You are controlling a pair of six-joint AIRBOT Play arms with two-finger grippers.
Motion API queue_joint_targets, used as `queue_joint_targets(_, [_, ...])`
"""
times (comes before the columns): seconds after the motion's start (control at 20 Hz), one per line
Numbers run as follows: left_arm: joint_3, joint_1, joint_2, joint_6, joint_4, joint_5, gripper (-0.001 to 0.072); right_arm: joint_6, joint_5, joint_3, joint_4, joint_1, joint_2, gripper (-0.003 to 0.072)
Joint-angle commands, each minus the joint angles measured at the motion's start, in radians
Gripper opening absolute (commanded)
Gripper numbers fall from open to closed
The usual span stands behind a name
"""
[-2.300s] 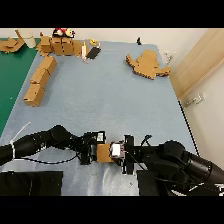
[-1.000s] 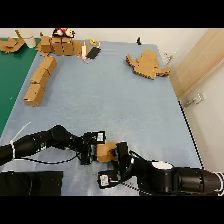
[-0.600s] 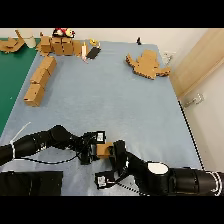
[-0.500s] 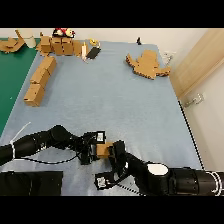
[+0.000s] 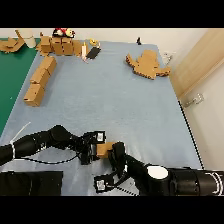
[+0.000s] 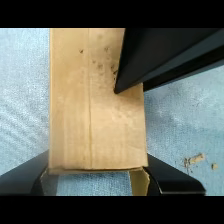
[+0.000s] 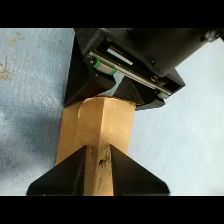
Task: Fold the box.
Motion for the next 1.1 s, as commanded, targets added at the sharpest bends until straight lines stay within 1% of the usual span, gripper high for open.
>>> queue_joint_targets(0.0, [0.000, 0.001, 0.000, 0.000, 0.001, 0.000, 0.0458, 0.014, -0.076, 0.024, -0.001, 0.039, 0.000, 0.0231])
queue_joint_targets(0.65, [0.000, 0.001, 0.000, 0.000, 0.001, 0.000, 0.0458, 0.037, -0.093, 0.055, -0.125, 0.044, 0.008, 0.0231])
queue_joint_targets(1.05, [0.000, 0.001, 0.001, 0.000, 0.001, 0.000, 0.0458, 0.055, -0.108, 0.055, -0.120, 0.043, -0.021, 0.0214])
